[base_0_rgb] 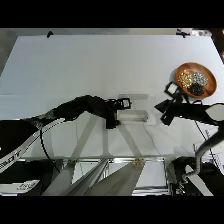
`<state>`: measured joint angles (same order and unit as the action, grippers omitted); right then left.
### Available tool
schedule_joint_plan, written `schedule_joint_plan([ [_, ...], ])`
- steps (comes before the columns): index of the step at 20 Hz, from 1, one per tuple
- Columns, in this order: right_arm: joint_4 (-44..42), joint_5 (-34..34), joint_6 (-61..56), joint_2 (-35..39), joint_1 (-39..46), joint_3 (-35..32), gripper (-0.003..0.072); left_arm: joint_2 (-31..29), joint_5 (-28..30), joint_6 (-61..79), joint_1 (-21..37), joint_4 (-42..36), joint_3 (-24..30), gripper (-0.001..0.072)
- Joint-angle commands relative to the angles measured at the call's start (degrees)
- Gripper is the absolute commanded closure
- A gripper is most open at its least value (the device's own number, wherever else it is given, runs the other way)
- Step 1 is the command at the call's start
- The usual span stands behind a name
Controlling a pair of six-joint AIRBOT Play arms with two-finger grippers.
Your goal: Fold the box and place the chain.
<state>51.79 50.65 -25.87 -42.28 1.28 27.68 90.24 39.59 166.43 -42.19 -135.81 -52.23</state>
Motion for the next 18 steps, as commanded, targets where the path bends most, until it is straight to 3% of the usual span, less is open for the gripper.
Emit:
schedule_joint_plan([
  [1, 12.41, 7.02, -29.97, 6.64, 8.85, 0.04, 0.0674, 0.02, 0.02, 0.04, -0.04, 0.07, 0.02, 0.0394],
  [3, 19.63, 9.22, -40.72, 6.64, 13.51, 0.0, 0.0678, 0.02, 0.02, 0.04, -0.04, 0.07, 0.02, 0.0394],
  [6, 17.46, 10.12, -44.78, 3.15, 18.36, 0.0, 0.0678, 0.02, 0.0, 0.04, -0.04, 0.07, 0.02, 0.0394],
  [9, 16.24, 10.12, -46.12, -5.31, 19.19, 0.0, 0.0678, 0.02, 0.02, 0.04, -0.04, 0.07, 0.02, 0.0394],
  [14, 4.9, 10.16, -40.98, -19.15, 19.15, 0.0, 0.0678, 0.04, 0.02, 0.04, -0.04, 0.07, 0.02, 0.0394],
  [18, -0.68, 9.68, -35.93, -24.04, 19.15, -0.02, 0.0675, 0.04, 0.02, 0.04, -0.04, 0.07, 0.02, 0.0394],
])
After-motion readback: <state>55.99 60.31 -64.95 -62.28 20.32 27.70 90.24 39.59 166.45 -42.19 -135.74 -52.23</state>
